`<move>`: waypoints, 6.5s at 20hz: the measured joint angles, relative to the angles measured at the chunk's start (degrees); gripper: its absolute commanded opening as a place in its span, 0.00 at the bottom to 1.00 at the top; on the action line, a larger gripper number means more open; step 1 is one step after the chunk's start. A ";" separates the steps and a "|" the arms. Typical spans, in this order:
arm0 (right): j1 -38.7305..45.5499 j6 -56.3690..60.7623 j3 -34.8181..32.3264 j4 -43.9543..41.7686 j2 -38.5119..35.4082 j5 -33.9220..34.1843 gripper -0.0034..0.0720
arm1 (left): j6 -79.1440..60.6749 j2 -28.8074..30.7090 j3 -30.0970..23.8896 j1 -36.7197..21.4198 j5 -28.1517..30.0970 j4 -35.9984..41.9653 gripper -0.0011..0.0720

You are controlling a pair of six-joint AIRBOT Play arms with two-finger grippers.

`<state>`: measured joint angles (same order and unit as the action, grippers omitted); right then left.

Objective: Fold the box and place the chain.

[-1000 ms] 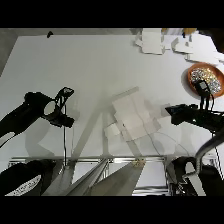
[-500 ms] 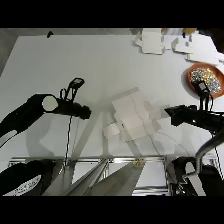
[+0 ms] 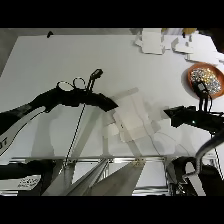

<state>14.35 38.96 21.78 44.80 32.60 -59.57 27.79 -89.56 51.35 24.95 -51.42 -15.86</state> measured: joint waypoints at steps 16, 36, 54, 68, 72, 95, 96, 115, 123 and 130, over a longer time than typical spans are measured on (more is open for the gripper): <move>0.00 -0.39 0.00 0.37 0.00 -0.59 0.07 | -13.00 -10.47 1.95 3.72 -14.80 9.94 0.36; -0.02 0.11 9.86 -1.92 -0.07 -8.90 0.44 | -18.80 4.76 6.51 4.76 -15.15 -19.12 0.02; -0.02 0.17 11.30 -2.62 -0.07 -11.19 0.44 | -24.87 -1.31 6.54 9.75 -4.61 -18.49 0.01; -0.04 0.17 11.30 -3.10 -0.07 -10.54 0.44 | -20.61 0.70 5.51 12.90 4.96 -22.23 0.01; -2.27 0.17 11.30 -3.02 -0.07 -10.47 0.43 | -19.32 5.75 0.76 13.11 7.37 -22.29 0.01; -11.54 0.20 11.30 2.91 -0.07 -8.52 0.34 | -31.76 7.34 -5.01 11.19 6.71 -16.26 0.02; -11.56 0.20 11.32 2.93 -0.07 -8.52 0.34 | -31.78 7.13 -4.92 11.19 6.71 -16.41 0.02; -11.98 -0.02 11.30 3.19 -0.07 -9.22 0.07 | -31.85 5.16 -4.66 11.15 6.56 -17.66 0.03; -27.61 -4.26 5.86 9.84 0.13 -8.07 0.07 | -31.82 5.16 -4.63 11.15 6.56 -17.75 0.03; -45.20 -9.07 -1.09 20.59 0.24 2.47 0.93 | -31.82 5.16 -4.66 11.15 6.56 -17.68 0.03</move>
<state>-30.85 29.89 20.69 65.39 32.84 -57.10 -4.03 -84.40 46.70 36.10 -44.86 -33.54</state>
